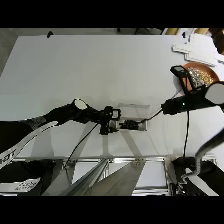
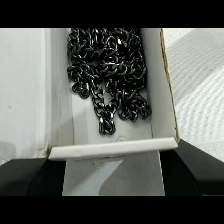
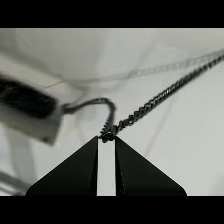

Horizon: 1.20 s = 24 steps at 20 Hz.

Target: Fold the box and place the chain.

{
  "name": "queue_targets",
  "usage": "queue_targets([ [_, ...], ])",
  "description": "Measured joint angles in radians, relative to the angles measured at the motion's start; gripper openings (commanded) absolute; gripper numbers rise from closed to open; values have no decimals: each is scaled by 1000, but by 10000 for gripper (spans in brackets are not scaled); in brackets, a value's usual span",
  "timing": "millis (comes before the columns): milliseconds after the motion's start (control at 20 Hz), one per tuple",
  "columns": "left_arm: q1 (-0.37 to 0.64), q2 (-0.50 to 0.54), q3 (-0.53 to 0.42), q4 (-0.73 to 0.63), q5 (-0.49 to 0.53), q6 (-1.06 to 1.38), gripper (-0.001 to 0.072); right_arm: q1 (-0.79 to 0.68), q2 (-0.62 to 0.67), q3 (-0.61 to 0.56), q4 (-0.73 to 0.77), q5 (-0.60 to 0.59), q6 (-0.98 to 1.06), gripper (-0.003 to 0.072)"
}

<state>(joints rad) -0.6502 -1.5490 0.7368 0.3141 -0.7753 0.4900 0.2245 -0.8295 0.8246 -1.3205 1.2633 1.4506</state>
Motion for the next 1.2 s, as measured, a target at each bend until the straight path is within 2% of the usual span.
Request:
queue_targets([
  [250, 0, 0, 0, 0, 0, 0, 208, 89, 161, -2, 186, 2, 0, 20],
  [500, 0, 0, 0, 0, 0, 0, 208, 195, 198, -13, 268, -99, -1, 20],
  [800, 0, 0, 0, 0, 0, 0, 208, 288, 98, -61, 277, -227, 0, 25],
  [900, 0, 0, 0, 0, 0, 0, 208, 312, 33, -72, 248, -257, 0, 185],
  [950, 0, 0, 0, 0, 0, 0, 208, 320, -2, -76, 233, -275, -1, 230],
  [1100, 0, 0, 0, 0, 0, 0, 208, 334, -72, -74, 185, -308, -13, 241],
  [1200, 0, 0, 0, 0, 0, 0, 208, 327, -87, -38, 137, -284, -39, 221],
])
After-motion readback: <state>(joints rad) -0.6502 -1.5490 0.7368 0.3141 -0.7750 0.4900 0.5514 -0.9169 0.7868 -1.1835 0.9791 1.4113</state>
